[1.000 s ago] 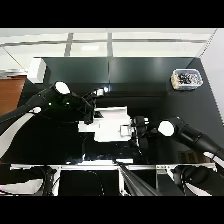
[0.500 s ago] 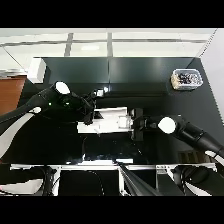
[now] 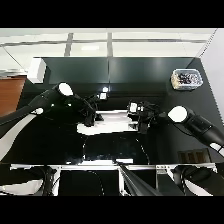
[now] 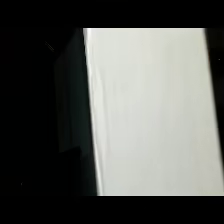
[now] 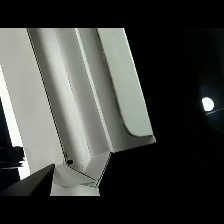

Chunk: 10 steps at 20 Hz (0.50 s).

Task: Fold the box and place the chain.

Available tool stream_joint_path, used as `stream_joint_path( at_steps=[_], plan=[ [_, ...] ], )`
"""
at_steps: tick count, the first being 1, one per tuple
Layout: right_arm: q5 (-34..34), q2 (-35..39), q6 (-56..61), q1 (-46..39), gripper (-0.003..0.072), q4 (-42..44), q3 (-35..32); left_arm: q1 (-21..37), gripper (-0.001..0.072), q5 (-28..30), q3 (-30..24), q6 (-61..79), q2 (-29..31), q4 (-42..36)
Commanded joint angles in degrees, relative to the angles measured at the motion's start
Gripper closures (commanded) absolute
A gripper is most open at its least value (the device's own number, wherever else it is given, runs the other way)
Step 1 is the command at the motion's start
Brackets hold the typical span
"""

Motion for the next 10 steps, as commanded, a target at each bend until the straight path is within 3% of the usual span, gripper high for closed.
stream_joint_path(
  at_steps=[1, 4, 10],
  plan=[
    [4.09, -1.86, -6.32, -1.64, -0.0022, 7.67, 0.04, -0.24, 0.0685, -0.33, 1.2, -0.72, 0.07, 0.28],
    [5.86, -3.78, -10.19, -1.29, -0.0022, 11.5, -0.98, -0.26, 0.0685, -0.24, 2.1, -3.06, 0.04, 0.5],
    [1.18, -8.02, -19.08, -1.09, -0.0022, 15.87, -1.73, -1.14, 0.0685, -0.37, 2.08, -4.81, -1.16, 1.11]
  ],
)
